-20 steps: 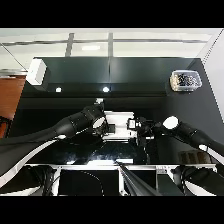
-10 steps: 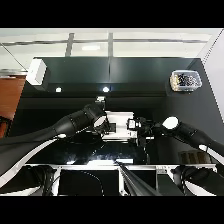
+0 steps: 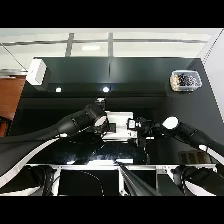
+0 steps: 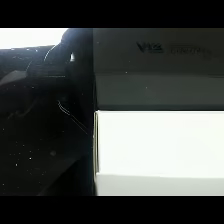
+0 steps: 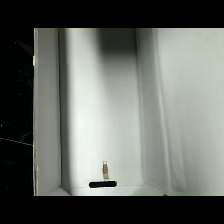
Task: Fold the box and place the chain.
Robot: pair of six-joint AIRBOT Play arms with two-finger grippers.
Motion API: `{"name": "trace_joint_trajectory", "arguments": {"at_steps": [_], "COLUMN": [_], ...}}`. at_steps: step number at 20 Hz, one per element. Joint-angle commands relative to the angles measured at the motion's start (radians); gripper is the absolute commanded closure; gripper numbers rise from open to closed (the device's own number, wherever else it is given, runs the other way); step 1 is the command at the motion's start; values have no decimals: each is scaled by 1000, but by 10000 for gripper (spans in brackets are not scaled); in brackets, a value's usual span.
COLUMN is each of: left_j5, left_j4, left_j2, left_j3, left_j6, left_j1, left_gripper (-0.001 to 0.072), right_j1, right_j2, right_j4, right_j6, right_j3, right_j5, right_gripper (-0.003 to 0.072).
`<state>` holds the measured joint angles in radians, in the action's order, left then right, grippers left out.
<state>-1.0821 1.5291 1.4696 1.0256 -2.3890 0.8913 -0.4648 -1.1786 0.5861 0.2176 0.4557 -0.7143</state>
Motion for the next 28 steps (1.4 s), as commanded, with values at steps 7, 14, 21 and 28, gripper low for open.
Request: {"name": "trace_joint_trajectory", "arguments": {"at_steps": [7,14,21,28], "left_j5": [-1,-1,-1,0], "left_j4": [0,0,0,0], "left_j2": [2,2,2,2], "left_j3": [0,0,0,0], "left_j6": [2,2,2,2], "left_j1": [-1,-1,-1,-1], "left_gripper": [681,681,682,682], "right_j1": [3,-1,-16,-67], "right_j2": [244,201,138,93], "right_j4": [349,262,57,34], "right_j6": [-343,-230,-212,-214], "right_j3": [1,1,1,1], "right_j5": [-77,-68,-52,-8], "right_gripper": [-14,256,491,492]}}
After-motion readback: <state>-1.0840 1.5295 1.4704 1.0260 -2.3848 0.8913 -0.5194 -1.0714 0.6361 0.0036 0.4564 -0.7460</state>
